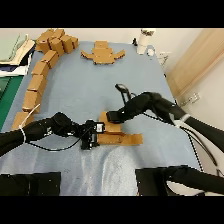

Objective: Fold the box.

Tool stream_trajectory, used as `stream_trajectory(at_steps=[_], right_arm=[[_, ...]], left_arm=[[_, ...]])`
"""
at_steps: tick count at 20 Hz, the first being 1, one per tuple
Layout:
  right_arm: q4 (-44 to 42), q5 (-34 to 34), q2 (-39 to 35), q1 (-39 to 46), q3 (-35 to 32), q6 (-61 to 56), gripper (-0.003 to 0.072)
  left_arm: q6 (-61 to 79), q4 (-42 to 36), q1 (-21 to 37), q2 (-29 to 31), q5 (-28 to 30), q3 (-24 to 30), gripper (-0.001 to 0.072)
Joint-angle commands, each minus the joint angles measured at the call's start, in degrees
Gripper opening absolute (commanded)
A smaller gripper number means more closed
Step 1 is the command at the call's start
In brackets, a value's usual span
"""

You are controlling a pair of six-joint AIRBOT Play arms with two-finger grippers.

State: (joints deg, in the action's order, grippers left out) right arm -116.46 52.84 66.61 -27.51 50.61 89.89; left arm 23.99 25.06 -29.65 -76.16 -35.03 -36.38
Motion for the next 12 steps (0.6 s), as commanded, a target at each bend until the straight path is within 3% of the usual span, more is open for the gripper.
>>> stream_trajectory(at_steps=[1, 3, 5, 7, 8, 10, 12], right_arm=[[10.0, 3.8, -9.7, 0.0, 0.5, 0.1, 0.0003], [14.6, 8.2, -15.5, 0.0, -0.1, 0.5, 0.0003], [13.9, 12.8, -21.4, -0.3, -2.2, 5.9, 0.0003], [12.0, 18.1, -26.7, -1.3, -6.3, 17.5, 0.0004], [11.7, 20.2, -28.4, -1.6, -8.9, 23.1, 0.004], [13.4, 19.0, -29.6, -1.7, -14.6, 32.3, 0.0502], [14.5, 12.0, -28.5, -1.7, -19.4, 43.5, 0.0585]], left_arm=[[0.0, 0.0, 0.0, 0.0, 0.0, 0.0, 0.0455], [0.0, 0.0, 0.0, 0.0, 0.0, 0.0, 0.0456], [0.0, 0.0, 0.0, 0.0, 0.0, 0.0, 0.0456], [0.0, 0.0, 0.0, 0.0, 0.0, 0.0, 0.0456], [0.0, 0.0, 0.0, 0.0, 0.0, 0.0, 0.0455], [0.0, 0.0, 0.0, 0.0, 0.0, 0.0, 0.0456], [0.0, 0.0, 0.0, 0.0, 0.0, 0.0, 0.0455]])
